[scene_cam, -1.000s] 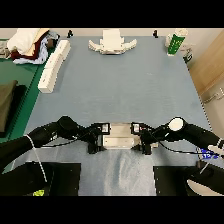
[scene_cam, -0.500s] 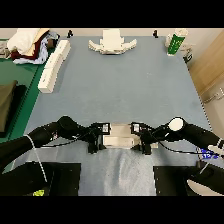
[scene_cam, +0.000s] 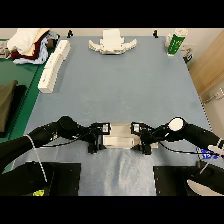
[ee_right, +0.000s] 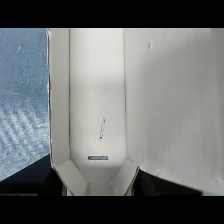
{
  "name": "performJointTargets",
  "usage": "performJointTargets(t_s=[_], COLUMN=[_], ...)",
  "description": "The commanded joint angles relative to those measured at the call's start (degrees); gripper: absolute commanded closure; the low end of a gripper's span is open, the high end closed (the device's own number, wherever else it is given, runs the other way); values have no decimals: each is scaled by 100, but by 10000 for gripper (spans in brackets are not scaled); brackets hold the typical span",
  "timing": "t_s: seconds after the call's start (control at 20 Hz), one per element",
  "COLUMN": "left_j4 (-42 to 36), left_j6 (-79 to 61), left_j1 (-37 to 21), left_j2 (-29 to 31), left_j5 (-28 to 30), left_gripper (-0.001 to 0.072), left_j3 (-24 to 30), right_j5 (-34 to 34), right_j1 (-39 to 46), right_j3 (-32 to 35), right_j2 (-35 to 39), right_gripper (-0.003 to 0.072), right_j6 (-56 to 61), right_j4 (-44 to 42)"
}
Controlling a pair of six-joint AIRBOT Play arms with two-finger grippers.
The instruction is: Fold the box.
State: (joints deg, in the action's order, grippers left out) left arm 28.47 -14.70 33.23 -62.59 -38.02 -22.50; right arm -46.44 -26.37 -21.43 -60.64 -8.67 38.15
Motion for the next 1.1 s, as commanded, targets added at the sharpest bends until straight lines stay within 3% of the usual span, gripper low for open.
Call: performJointTargets(t_s=[0.0, 1.05], left_j4=[0, 0], left_j6=[-4, -4], left_j1=[0, 0], left_j2=[4, 4], left_j5=[-2, -2], left_gripper=[198, 198], left_j3=[0, 0], right_j5=[-2, 0], right_j1=[-2, -2], right_j3=[-4, -4], right_j2=[0, 0], right_gripper=[231, 230], right_j6=[0, 7], right_j4=[0, -66])
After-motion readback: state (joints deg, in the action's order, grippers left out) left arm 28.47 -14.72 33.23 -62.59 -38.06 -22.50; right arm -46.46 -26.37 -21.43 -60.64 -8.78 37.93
